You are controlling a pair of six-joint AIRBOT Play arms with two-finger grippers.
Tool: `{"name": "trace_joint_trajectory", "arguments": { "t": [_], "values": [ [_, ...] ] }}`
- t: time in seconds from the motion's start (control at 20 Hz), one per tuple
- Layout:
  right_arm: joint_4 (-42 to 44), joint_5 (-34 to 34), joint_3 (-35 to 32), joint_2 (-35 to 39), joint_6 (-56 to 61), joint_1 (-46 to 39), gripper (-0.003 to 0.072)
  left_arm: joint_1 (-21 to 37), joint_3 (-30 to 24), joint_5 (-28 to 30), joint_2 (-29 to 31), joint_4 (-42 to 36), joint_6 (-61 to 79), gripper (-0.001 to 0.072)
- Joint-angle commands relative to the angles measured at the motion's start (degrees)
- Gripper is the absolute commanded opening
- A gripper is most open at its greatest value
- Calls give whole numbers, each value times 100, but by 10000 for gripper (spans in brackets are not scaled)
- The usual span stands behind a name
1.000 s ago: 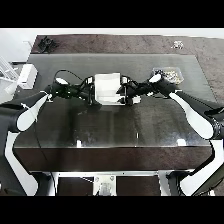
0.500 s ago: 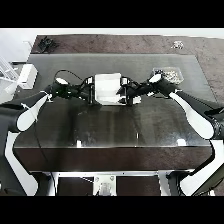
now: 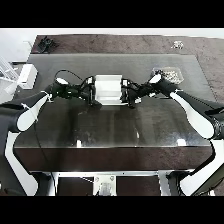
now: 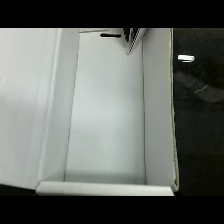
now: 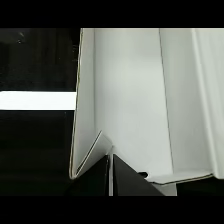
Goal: Fold the box and place the chain.
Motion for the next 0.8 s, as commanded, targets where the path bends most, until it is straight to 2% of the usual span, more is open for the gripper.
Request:
{"name": "trace_joint_trajectory", "arguments": {
  "t": [0.0,0.25,0.5,0.6,0.75],
  "values": [
    [-201,278,7,9,221,-94,13,4,2,0,2,7,4,511],
    [-317,529,7,68,339,-275,13,4,2,-2,2,7,4,511],
    [-501,520,7,492,603,-579,11,7,2,-2,2,7,4,511],
    [-540,514,7,675,1158,-693,11,7,2,0,2,7,4,511],
    [-549,514,7,752,2632,-927,11,7,2,-2,2,7,4,511]
  ]
}}
